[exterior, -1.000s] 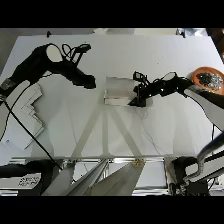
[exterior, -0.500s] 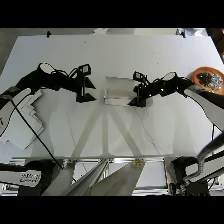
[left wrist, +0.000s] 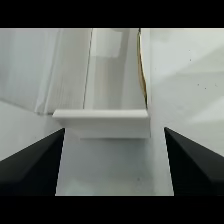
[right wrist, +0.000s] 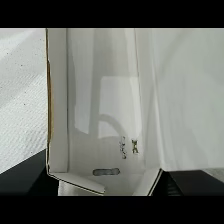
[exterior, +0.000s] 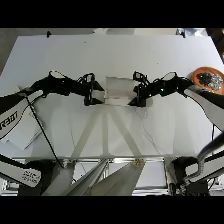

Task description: Fold the box and place the chain.

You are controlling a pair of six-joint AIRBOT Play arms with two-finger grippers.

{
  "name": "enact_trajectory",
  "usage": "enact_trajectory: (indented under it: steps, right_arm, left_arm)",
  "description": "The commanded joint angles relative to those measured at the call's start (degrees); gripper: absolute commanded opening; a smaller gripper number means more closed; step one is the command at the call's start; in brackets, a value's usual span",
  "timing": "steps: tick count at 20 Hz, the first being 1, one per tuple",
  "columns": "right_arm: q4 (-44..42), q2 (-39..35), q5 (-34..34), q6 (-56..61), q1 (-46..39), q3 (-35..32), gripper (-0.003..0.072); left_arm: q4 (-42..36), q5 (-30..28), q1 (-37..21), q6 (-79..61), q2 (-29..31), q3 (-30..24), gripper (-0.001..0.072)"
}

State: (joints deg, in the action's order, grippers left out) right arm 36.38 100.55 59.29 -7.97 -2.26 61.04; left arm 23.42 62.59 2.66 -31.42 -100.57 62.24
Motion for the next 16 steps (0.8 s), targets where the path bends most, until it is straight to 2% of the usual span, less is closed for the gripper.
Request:
enact_trajectory:
  steps: [1,10,14,16]
  right_arm:
    - [0.0,0.0,0.0,0.0,0.0,0.0,0.0399]
    - [0.0,0.0,0.0,0.0,0.0,0.0,0.0399]
    - [0.0,0.0,0.0,0.0,0.0,0.0,0.0399]
    - [0.0,0.0,0.0,0.0,0.0,0.0,0.0399]
  left_arm:
    - [-2.1,-1.7,1.8,-1.8,-0.8,0.0,0.0701]
    - [-1.9,-4.6,1.5,-1.4,-0.3,0.0,0.0700]
    - [-1.9,-0.7,-0.1,-0.8,-0.3,0.0,0.0700]
    - [-2.0,2.0,-1.8,-4.7,-0.3,0.0,0.0700]
